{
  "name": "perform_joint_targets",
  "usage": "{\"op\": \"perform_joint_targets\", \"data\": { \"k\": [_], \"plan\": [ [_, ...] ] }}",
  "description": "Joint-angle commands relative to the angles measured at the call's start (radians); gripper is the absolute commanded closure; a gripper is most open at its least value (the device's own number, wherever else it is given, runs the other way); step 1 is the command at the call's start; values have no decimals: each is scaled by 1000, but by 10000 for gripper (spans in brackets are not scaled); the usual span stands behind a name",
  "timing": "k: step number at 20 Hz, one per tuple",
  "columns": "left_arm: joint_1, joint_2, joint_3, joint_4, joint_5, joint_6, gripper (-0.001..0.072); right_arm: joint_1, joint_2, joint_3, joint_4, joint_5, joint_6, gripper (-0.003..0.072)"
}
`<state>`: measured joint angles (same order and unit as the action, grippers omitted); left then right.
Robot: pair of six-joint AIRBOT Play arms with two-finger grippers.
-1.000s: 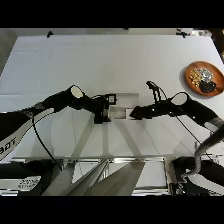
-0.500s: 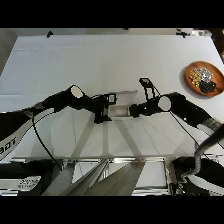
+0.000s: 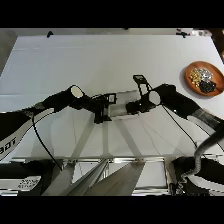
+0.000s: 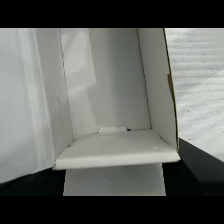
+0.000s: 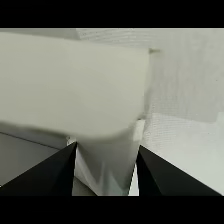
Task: Fold the box and place the chain.
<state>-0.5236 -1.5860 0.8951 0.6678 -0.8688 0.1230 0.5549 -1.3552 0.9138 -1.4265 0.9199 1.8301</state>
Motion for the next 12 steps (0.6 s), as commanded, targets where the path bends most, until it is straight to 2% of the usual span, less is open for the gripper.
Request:
{"op": "perform_joint_targets", "data": {
  "k": [1, 2, 6, 10, 12],
  "plan": [
    [-1, 0, 0, 0, -3, 0, 295, 21, -38, 33, -19, 134, -24, 260],
    [-1, 0, -1, 0, -3, 0, 295, 33, -37, 33, -20, 158, -37, 201],
    [-1, 0, -1, -1, -3, 0, 295, 42, -37, 33, -19, 158, -27, 211],
    [-1, 0, -1, -1, -3, 0, 295, 42, -37, 33, -16, 125, -20, 370],
    [-2, 0, -1, -1, -3, 0, 295, 42, -39, 33, -16, 112, 0, 376]
  ]
}}
